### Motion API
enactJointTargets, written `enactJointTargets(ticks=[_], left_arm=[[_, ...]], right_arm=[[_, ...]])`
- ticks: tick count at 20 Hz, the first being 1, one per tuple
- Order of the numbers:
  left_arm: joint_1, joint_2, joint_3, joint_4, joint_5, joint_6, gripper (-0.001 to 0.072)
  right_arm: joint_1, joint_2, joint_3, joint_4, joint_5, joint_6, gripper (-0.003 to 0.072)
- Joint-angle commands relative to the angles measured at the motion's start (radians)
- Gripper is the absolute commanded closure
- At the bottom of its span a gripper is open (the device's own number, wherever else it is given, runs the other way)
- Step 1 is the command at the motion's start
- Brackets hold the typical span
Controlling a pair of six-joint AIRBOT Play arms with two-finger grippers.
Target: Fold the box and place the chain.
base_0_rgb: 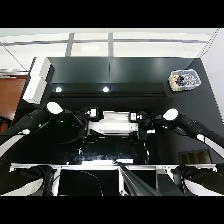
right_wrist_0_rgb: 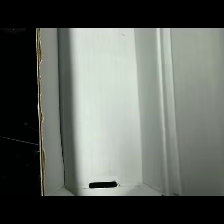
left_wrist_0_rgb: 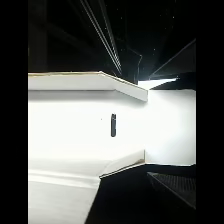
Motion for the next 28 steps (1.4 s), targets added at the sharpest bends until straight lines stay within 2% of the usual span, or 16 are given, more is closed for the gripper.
enactJointTargets(ticks=[1,2,3,6,11,16,21,22,23,24,25,26,27,28], left_arm=[[-0.015,-0.024,0.001,-0.047,0.013,0.018,0.003],[-0.018,-0.029,0.001,-0.07,0.014,0.026,0.0101],[-0.023,-0.031,0.001,-0.092,0.009,0.032,0.0232],[-0.037,-0.031,0.001,-0.122,0.013,0.032,0.0476],[-0.073,-0.031,0.001,-0.148,0.041,0.029,0.0487],[-0.122,-0.055,0.001,-0.268,0.097,0.032,0.0489],[-0.122,-0.055,0.001,-0.266,0.105,0.0,0.0487],[-0.122,-0.055,0.0,-0.266,0.103,-0.002,0.0468],[-0.122,-0.055,0.0,-0.266,0.105,-0.002,0.0324],[-0.122,-0.055,0.0,-0.266,0.106,-0.002,0.0215],[-0.122,-0.055,0.0,-0.265,0.106,-0.002,0.0212],[-0.122,-0.055,0.0,-0.265,0.107,-0.001,0.0295],[-0.122,-0.054,0.0,-0.265,0.108,0.0,0.0409],[-0.122,-0.054,0.0,-0.265,0.108,0.002,0.0363]], right_arm=[[0.0,0.0,0.0,0.0,0.0,0.0,0.0204],[0.0,0.0,0.0,0.0,0.0,0.0,0.0204],[0.0,0.0,0.0,0.0,0.0,0.0,0.0204],[0.0,0.0,0.0,0.0,0.0,0.0,0.0204],[0.0,0.0,0.0,0.0,0.0,0.0,0.0204],[0.0,0.0,0.0,0.0,0.0,0.0,0.0204],[0.0,0.0,0.0,0.0,0.0,0.0,0.0204],[0.0,0.0,0.0,0.0,0.0,0.0,0.0204],[0.0,0.0,0.0,0.0,0.0,0.0,0.0204],[0.0,0.0,0.0,0.0,0.0,0.0,0.0204],[0.0,0.0,0.0,0.0,0.0,0.0,0.0204],[0.0,0.0,0.0,0.0,0.0,0.0,0.0204],[0.0,0.0,0.0,0.0,0.0,0.0,0.0204],[0.0,0.0,0.0,0.0,0.0,0.0,0.0204]])
